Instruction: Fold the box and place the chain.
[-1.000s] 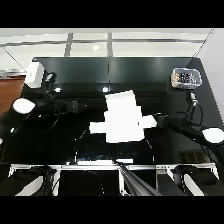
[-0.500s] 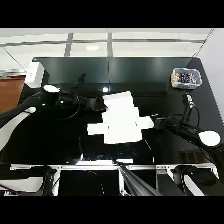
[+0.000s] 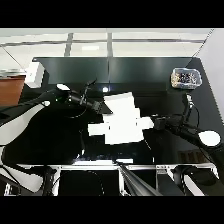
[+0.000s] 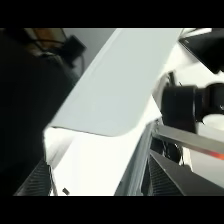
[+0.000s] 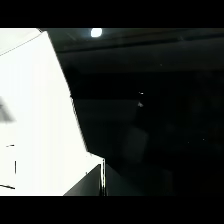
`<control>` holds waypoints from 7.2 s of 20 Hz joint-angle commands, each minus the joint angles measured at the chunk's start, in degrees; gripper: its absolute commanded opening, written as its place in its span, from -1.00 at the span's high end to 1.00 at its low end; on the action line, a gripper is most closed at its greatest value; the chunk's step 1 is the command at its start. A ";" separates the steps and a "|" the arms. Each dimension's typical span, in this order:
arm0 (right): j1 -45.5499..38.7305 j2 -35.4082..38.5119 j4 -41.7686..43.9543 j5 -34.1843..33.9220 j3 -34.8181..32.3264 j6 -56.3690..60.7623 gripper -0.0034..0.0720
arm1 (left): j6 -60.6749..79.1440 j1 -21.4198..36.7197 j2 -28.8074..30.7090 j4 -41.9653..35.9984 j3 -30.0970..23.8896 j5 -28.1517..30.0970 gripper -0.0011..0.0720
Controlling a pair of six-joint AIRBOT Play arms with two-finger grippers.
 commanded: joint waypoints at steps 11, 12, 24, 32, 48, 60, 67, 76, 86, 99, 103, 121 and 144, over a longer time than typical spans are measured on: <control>0.04 0.07 0.04 0.50 -0.02 0.02 0.88 | 8.15 -3.69 -1.62 8.31 5.05 -5.79 -0.25; 0.04 0.07 0.04 0.50 -0.02 0.00 0.88 | 8.13 -3.69 -1.62 8.90 5.05 -5.86 -0.12; 0.00 0.07 -17.03 10.40 7.28 -0.79 -0.81 | 2.80 -2.97 1.55 14.60 4.98 -7.82 0.92; 0.04 0.09 -31.02 20.55 15.19 -8.02 -0.81 | 25.92 -3.96 26.47 11.78 -17.07 22.36 0.91; 7.69 -3.78 -25.18 14.71 15.10 -22.14 -0.80 | 43.58 -9.05 22.77 12.41 -17.81 23.87 0.91; 11.98 -17.27 -20.26 22.86 15.12 -50.90 -0.81 | 45.38 -10.05 19.61 16.59 -17.81 29.18 0.91; 18.16 -24.33 -17.40 15.91 15.10 -57.79 -0.81 | 45.38 -10.23 19.61 16.55 -17.79 29.22 0.91; 23.21 -28.76 -12.55 11.02 15.15 -59.63 -0.80 | 45.38 -10.23 19.61 16.55 -17.81 29.22 0.91; 16.87 -27.76 -9.86 10.21 19.91 -58.77 -0.80 | 45.40 -10.23 19.61 16.55 -17.81 29.22 0.91; 14.14 -28.09 -3.52 9.51 20.13 -65.51 -0.80 | 45.40 -10.25 19.61 16.52 -17.81 29.22 0.91; 14.32 -31.04 -3.50 13.84 20.11 -66.79 -0.80 | 45.40 -10.25 19.61 16.52 -17.81 29.20 0.91; 13.88 -38.40 -1.03 13.35 19.82 -76.19 -0.70 | 45.38 -10.23 19.61 16.55 -17.81 27.91 0.91; 16.41 -39.76 -3.76 10.36 20.13 -73.55 -0.27 | 45.31 -10.23 19.61 16.52 -17.81 27.87 0.91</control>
